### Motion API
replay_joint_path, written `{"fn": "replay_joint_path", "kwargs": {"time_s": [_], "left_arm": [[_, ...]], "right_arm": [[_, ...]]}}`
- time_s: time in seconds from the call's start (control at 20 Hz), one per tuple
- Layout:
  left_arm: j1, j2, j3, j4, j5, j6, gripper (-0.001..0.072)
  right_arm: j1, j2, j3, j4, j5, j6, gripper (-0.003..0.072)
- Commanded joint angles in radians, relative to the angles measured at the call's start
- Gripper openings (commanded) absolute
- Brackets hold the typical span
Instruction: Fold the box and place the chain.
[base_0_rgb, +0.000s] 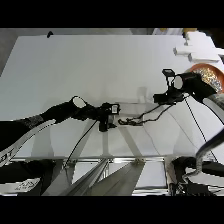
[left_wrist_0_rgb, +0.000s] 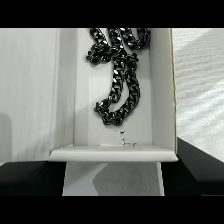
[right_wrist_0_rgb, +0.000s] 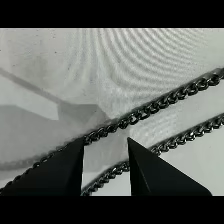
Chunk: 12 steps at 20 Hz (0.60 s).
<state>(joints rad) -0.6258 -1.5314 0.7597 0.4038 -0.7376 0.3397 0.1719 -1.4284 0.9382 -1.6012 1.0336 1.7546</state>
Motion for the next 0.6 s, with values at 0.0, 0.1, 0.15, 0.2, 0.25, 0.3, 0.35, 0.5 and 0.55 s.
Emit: {"fn": "replay_joint_path", "kwargs": {"time_s": [0.0,0.1,0.15,0.2,0.25,0.3,0.35,0.5,0.55], "left_arm": [[0.001,0.001,0.001,0.000,0.001,0.000,0.0273],[0.001,0.001,0.001,0.000,0.001,0.000,0.0273],[0.001,0.001,0.001,0.000,0.000,0.000,0.0273],[0.001,0.001,0.001,0.000,0.000,0.000,0.0273],[0.001,0.001,0.001,0.000,0.000,0.000,0.0273],[0.001,0.001,0.001,0.000,0.000,0.000,0.0273],[0.001,0.001,0.001,0.000,0.000,0.000,0.0273],[0.001,0.001,0.001,0.000,0.000,0.000,0.0273],[0.001,0.001,0.001,0.000,0.000,0.000,0.0273]], "right_arm": [[-0.001,-0.037,0.001,0.000,-0.005,0.028,0.0200],[0.000,-0.040,0.001,0.000,-0.005,0.028,0.0078],[-0.001,-0.040,0.001,0.000,-0.003,0.024,0.0014],[0.000,-0.039,0.001,0.000,0.000,0.016,0.0015],[0.007,-0.030,0.001,0.000,0.007,-0.012,0.0015],[0.018,-0.010,0.001,-0.002,0.014,-0.040,0.0015],[0.028,0.017,0.001,-0.004,0.026,-0.055,0.0015],[0.072,0.137,0.001,-0.003,0.081,-0.065,0.0015],[0.097,0.189,0.001,-0.003,0.105,-0.078,0.0015]]}}
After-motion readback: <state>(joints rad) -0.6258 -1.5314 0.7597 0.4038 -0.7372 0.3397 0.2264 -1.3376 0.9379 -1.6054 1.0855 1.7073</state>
